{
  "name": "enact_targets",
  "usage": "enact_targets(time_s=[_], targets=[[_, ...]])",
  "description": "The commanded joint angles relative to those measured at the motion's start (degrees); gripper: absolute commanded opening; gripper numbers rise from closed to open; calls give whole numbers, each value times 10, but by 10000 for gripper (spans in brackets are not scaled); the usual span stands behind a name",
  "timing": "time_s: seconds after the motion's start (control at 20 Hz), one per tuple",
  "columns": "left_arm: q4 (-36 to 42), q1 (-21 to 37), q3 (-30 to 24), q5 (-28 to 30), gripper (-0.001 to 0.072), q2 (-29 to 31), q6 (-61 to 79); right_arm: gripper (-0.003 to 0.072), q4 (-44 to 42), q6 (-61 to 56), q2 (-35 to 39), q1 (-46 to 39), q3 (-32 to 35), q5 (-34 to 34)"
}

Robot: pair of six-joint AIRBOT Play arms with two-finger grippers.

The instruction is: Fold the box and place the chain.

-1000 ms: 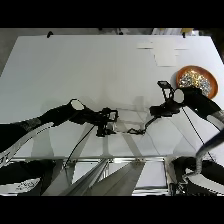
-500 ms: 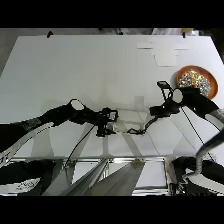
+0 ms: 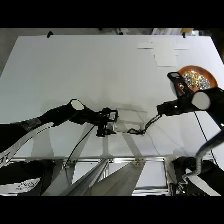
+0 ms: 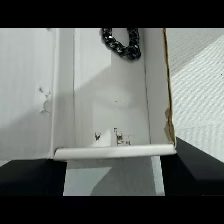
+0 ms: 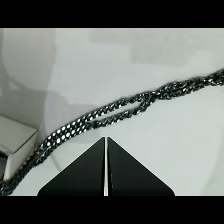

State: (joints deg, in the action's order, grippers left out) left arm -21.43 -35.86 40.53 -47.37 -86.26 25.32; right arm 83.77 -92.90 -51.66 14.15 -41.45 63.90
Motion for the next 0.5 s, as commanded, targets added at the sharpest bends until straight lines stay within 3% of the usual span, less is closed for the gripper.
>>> enact_targets(time_s=[0.0,0.15,0.25,0.3,0.45], targets=[[0,0,0,0,223,0,0,19,10,-3,53,0,4,12],[0,0,0,0,223,0,0,71,55,-32,33,0,39,-18],[0,0,0,0,223,0,0,255,75,-33,0,0,58,-25],[0,0,0,0,223,0,0,292,75,-33,-17,0,60,-30],[0,0,0,0,223,0,0,291,74,-33,-66,0,60,-61]])
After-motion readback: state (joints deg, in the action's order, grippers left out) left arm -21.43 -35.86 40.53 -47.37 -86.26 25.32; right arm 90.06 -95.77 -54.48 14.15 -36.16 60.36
